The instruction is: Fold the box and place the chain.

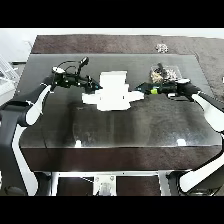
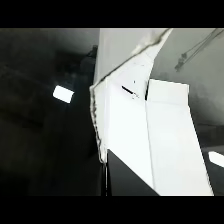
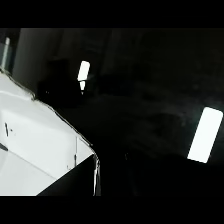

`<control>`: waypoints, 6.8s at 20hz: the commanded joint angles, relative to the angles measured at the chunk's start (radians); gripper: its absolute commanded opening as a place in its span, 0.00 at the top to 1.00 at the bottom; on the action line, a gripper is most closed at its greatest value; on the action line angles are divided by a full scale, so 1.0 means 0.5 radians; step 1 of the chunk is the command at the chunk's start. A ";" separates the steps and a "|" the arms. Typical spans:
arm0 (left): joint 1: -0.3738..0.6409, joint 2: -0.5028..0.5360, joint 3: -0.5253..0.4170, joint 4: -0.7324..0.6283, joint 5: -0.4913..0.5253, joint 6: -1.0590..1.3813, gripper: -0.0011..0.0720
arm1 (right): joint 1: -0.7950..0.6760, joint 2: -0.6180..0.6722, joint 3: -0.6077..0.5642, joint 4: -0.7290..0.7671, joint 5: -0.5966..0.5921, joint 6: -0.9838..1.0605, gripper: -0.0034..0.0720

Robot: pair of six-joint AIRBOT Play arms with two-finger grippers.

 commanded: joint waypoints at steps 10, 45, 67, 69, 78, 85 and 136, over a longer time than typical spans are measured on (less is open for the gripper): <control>0.046 0.006 -0.124 -0.122 -0.155 0.906 0.96 | -0.239 0.001 -0.002 0.435 0.406 -0.209 0.70; 0.058 0.007 -0.293 -0.092 0.129 1.053 0.96 | -0.166 0.001 -0.021 0.434 0.394 -0.360 0.70; 0.076 0.009 -0.321 -0.131 -0.011 1.152 0.96 | -0.166 0.001 -0.021 0.452 0.388 -0.554 0.73; 0.076 0.010 -0.321 -0.131 -0.011 1.152 0.95 | -0.153 0.008 -0.021 0.537 0.407 -0.655 0.75; 0.076 0.009 -0.321 -0.139 -0.011 1.152 0.96 | 0.157 0.758 -0.506 0.177 0.089 -1.259 0.76; 0.076 0.009 -0.321 -0.140 -0.011 1.152 0.95 | 0.522 0.862 -0.718 -0.415 -0.338 -1.607 0.16; 0.076 0.009 -0.321 -0.144 0.011 1.152 0.95 | 0.565 0.375 -0.230 -0.272 -0.417 -2.230 0.05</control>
